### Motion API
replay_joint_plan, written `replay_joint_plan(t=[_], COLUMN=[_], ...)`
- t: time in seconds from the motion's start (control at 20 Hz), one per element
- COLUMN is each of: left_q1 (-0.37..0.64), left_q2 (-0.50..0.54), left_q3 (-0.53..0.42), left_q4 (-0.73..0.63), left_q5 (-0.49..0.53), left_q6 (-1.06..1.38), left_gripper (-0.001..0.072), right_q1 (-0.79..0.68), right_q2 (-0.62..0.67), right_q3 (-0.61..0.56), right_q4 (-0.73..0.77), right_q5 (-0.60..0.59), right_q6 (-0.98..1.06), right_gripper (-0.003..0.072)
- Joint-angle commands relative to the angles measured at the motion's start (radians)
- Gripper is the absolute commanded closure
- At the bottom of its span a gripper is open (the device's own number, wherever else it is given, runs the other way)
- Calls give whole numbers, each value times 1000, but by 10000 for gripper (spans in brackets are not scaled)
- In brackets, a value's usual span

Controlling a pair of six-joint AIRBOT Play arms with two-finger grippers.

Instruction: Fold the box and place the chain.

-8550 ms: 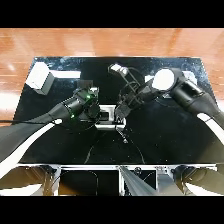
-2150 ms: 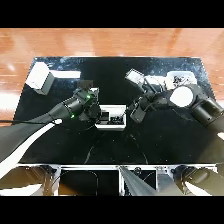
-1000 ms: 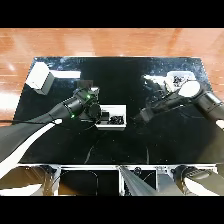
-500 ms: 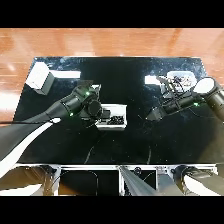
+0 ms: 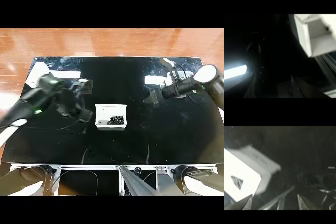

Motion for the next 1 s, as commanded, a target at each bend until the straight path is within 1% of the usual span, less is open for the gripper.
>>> replay_joint_plan(t=[0.0, 0.05, 0.1, 0.15, 0.2, 0.25, 0.35, 0.4, 0.5, 0.6, 0.75, 0.95], left_q1=[184, 230, 259, 272, 275, 275, 275, 275, 275, 275, 275, 275], left_q2=[172, 196, 207, 208, 208, 207, 207, 207, 207, 207, 207, 207], left_q3=[-165, -200, -224, -238, -248, -253, -253, -253, -253, -253, -253, -253], left_q4=[-235, -301, -332, -328, -322, -320, -320, -320, -320, -320, -320, -320], left_q5=[-48, -54, -54, -56, -70, -87, -113, -125, -147, -147, -147, -147], left_q6=[216, 252, 275, 276, 275, 276, 277, 277, 277, 277, 277, 277], left_gripper=[161, 161, 161, 160, 160, 159, 160, 159, 159, 160, 159, 160], right_q1=[89, 122, 152, 183, 218, 259, 320, 335, 339, 336, 339, 339], right_q2=[-202, -280, -343, -395, -426, -453, -480, -482, -482, -481, -474, -404], right_q3=[262, 362, 440, 488, 497, 496, 496, 496, 496, 496, 496, 471], right_q4=[12, 26, 40, 69, 95, 91, 50, 37, 67, 73, 69, 5], right_q5=[37, 88, 142, 192, 233, 279, 333, 332, 357, 385, 398, 375], right_q6=[-11, -39, -67, -112, -171, -207, -225, -227, -227, -222, -207, -209], right_gripper=[-34, -34, -34, -28, -28, -29, -29, -29, -29, -28, -28, -29])
